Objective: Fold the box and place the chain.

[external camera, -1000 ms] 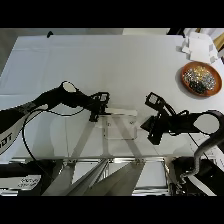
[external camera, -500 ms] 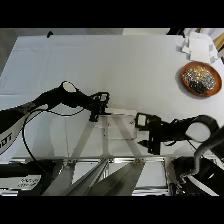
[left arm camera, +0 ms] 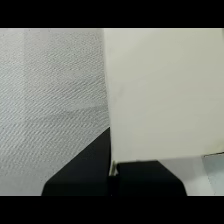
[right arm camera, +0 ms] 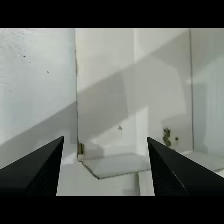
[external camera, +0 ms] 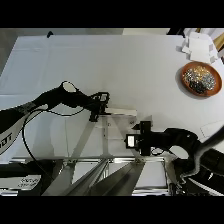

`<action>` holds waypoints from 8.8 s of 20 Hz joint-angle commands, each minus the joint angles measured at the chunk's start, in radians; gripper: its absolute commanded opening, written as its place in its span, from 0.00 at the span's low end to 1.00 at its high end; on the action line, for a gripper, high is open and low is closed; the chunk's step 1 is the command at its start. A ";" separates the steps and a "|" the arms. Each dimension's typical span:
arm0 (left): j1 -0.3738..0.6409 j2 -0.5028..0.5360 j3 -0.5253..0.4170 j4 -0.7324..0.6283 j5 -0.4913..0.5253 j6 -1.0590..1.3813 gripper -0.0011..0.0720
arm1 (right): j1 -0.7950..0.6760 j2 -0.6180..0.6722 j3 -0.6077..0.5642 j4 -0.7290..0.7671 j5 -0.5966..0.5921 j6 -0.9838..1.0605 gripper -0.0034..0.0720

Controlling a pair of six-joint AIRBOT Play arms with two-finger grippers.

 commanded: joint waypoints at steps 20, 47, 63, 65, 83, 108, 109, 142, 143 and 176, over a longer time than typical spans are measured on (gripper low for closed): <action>-0.001 0.000 0.000 0.000 0.000 0.000 0.03 | -0.045 0.006 -0.016 -0.177 -0.150 0.002 0.83; -0.001 0.000 0.000 0.000 0.000 0.000 0.03 | -0.396 -0.005 -0.015 0.381 0.003 -0.505 0.83; -0.001 0.000 0.000 0.000 0.000 0.000 0.03 | -0.037 0.152 -0.103 0.042 -0.046 -0.127 0.85; -0.001 0.000 0.000 0.000 0.000 0.000 0.03 | -0.016 0.117 -0.109 -0.014 -0.150 -0.125 0.85; -0.001 0.000 0.000 0.000 0.000 0.000 0.03 | 0.034 -0.019 -0.137 -0.019 -0.251 -0.082 0.82; -0.001 0.000 0.000 0.000 0.000 0.000 0.03 | -0.308 -0.017 -0.078 0.467 -0.169 -0.518 0.82; -0.001 0.000 0.000 0.000 0.000 0.000 0.03 | -0.313 -0.020 -0.078 0.503 -0.151 -0.560 0.82; -0.001 0.000 0.000 0.000 0.000 0.000 0.03 | -0.541 -0.332 0.116 0.707 0.192 -1.136 0.82; -0.001 0.000 0.000 0.000 0.000 0.000 0.03 | -0.541 -0.332 0.116 0.708 0.195 -1.136 0.82; -0.001 0.000 0.000 0.000 0.000 0.000 0.03 | -0.521 -0.463 0.119 0.742 0.186 -1.185 0.82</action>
